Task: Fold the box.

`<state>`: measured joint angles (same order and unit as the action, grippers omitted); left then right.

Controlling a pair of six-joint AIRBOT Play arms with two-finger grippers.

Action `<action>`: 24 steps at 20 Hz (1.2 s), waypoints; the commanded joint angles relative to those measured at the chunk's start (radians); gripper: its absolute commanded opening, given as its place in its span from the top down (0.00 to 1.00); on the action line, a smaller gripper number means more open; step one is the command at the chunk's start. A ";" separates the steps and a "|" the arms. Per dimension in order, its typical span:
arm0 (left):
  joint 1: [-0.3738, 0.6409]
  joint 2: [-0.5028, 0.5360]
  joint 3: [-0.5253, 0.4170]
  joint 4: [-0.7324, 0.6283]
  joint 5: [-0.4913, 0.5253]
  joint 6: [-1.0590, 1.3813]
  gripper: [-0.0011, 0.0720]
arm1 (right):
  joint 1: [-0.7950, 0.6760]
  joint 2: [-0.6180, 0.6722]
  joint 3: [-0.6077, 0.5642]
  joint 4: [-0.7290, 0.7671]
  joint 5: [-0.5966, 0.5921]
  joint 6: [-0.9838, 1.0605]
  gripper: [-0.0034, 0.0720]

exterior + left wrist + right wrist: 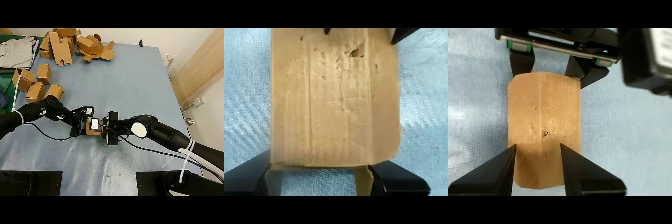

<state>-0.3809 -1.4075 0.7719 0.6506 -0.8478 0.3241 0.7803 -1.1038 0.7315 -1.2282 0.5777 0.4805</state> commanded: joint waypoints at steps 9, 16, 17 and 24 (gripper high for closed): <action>0.000 0.000 0.000 0.000 0.000 0.000 0.35 | 0.001 -0.031 0.001 -0.108 -0.053 -0.018 0.32; 0.000 0.000 0.000 0.000 0.000 0.000 0.35 | 0.001 -0.028 0.001 -0.108 -0.028 -0.018 0.58; 0.000 0.000 0.000 0.000 -0.001 0.000 0.35 | 0.001 -0.028 0.001 -0.108 -0.029 -0.018 0.58; 0.000 0.000 0.000 0.000 0.000 0.000 0.35 | 0.001 0.018 0.007 -0.107 -0.031 -0.018 0.58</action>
<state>-0.3805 -1.4075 0.7719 0.6498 -0.8478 0.3244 0.7818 -1.1114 0.7349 -1.3361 0.5491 0.4625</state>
